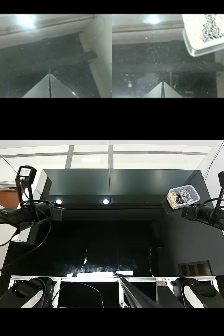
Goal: Fold the box and place the chain.
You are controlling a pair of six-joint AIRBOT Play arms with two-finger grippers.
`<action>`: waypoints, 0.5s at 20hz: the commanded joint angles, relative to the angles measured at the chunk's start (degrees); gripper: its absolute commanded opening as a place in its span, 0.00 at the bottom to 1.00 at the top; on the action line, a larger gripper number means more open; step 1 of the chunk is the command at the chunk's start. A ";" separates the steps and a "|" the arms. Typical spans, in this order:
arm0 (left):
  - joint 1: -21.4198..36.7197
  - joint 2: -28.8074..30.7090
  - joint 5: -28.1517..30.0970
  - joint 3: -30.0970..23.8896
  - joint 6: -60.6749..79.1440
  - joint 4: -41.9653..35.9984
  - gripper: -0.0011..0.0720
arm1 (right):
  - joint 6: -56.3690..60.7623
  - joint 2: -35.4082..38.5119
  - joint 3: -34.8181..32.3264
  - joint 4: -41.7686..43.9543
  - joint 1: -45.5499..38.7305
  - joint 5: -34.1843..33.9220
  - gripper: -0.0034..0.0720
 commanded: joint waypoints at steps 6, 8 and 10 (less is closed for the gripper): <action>-0.59 -2.14 -0.02 0.79 -1.73 2.38 0.05 | 0.98 -0.28 -0.22 -1.70 0.07 1.46 0.09; -0.59 -2.38 -0.02 0.79 -1.73 2.38 0.05 | 0.98 -0.31 -0.22 -1.70 0.07 1.46 0.09; -0.59 -2.47 -0.02 0.79 -1.73 2.38 0.05 | 0.98 -0.28 -0.22 -1.70 0.07 1.46 0.09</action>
